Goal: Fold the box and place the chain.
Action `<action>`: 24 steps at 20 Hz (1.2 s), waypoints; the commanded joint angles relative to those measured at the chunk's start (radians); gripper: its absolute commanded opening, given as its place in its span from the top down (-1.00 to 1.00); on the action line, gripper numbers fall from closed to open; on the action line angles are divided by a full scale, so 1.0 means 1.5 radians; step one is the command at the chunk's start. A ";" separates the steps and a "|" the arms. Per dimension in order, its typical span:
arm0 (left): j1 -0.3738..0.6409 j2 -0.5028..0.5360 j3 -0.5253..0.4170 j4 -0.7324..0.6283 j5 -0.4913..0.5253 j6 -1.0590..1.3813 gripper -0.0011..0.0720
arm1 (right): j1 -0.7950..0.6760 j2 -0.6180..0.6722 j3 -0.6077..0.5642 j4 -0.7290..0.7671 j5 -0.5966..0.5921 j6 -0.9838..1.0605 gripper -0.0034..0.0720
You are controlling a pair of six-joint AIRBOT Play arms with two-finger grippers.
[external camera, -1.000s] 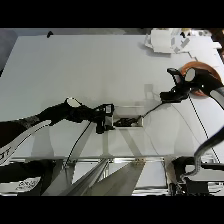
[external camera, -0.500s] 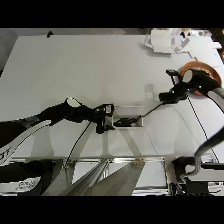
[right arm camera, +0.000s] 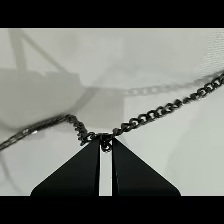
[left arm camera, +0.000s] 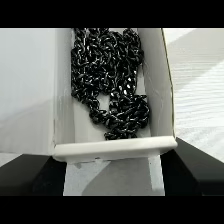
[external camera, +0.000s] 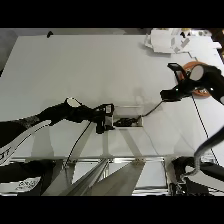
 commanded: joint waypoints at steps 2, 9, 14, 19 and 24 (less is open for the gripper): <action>0.000 0.001 0.001 0.000 0.000 0.000 0.77 | 0.008 0.144 0.001 0.145 0.093 -0.053 0.86; 0.000 0.001 0.000 0.000 0.000 0.000 0.77 | 0.180 0.302 0.001 0.238 0.115 -0.076 0.86; 0.000 0.001 0.000 0.000 -0.001 0.000 0.77 | 0.329 0.310 0.001 0.259 0.016 -0.069 0.86; 0.000 0.001 0.000 0.000 -0.003 0.000 0.77 | 0.389 0.285 -0.001 0.251 -0.072 -0.069 0.86; 0.000 0.001 0.000 0.000 -0.005 0.000 0.77 | 0.389 0.196 -0.048 0.214 -0.101 -0.069 0.86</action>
